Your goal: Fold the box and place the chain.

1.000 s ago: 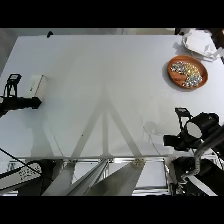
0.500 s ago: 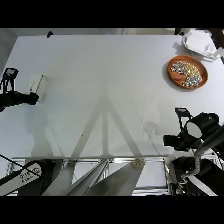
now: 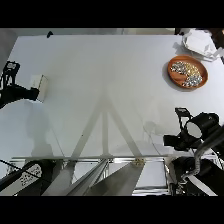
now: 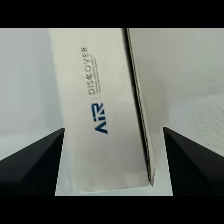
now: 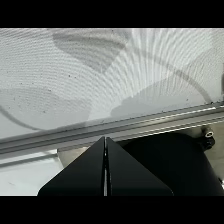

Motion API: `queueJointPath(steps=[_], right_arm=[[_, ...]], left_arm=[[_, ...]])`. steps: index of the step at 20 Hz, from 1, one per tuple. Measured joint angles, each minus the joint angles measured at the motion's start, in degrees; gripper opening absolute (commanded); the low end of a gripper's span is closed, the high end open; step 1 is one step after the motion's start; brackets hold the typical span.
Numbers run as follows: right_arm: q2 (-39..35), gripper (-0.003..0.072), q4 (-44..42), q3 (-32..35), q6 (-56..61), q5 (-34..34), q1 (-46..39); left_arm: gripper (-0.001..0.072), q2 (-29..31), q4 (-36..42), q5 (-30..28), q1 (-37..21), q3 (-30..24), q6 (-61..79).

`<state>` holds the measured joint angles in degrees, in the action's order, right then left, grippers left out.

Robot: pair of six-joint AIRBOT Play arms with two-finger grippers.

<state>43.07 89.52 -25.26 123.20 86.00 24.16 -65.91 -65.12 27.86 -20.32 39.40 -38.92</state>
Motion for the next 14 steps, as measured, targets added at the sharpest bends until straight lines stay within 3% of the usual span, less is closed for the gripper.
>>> queueJointPath(steps=[6, 14], right_arm=[[0.0, 0.0013, 0.02, 0.0, 0.0, -0.02, 0.0], [0.0, 0.0013, 0.02, 0.0, -0.02, -0.02, 0.0]], left_arm=[[0.07, 5.42, -0.07, -2.43, 2.64, 0.0, 0.15], [0.07, 6.69, -0.07, -1.88, 8.24, 0.0, 0.13]])
